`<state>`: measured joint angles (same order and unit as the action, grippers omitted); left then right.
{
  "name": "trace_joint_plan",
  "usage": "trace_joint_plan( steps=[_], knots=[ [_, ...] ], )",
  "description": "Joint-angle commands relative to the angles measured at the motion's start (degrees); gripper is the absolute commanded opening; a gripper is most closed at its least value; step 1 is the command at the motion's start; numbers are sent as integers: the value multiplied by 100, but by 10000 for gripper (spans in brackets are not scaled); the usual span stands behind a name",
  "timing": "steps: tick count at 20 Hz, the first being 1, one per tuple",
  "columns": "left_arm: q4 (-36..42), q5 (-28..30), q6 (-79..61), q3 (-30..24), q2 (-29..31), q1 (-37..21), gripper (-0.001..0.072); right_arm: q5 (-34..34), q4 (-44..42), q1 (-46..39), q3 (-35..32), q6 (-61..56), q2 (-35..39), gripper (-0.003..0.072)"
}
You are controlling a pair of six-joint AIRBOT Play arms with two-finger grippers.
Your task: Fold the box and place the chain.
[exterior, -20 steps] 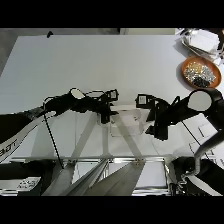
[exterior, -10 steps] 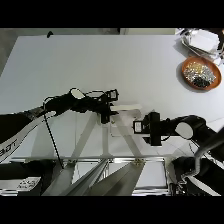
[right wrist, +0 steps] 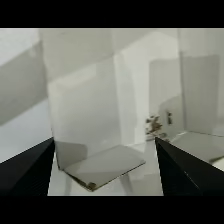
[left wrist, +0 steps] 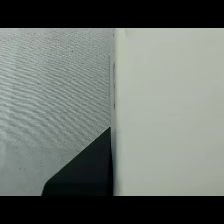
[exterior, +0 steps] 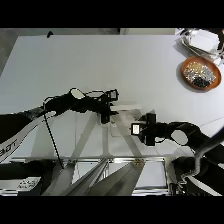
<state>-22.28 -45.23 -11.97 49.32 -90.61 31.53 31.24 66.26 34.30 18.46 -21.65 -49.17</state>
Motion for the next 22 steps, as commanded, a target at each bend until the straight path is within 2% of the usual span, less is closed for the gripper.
trace_joint_plan(
  steps=[1, 9, 14, 19, 22],
  knots=[
    [-2, 0, -2, -4, -2, 0, 11, -372, -2, -260, 63, -26, -37, 704],
    [-2, 0, -2, -4, -2, 0, 11, -297, -83, -527, 164, 400, -37, 696],
    [-2, 0, -2, -4, -2, 0, 11, -284, -640, -741, 190, 1303, -37, 696],
    [-2, 0, -2, -4, -2, 0, 11, -413, -660, -745, 195, 1320, -37, 695],
    [-2, 0, -2, -4, -2, 0, 11, -291, -984, -1016, 297, 1609, -37, 695]
  ],
)
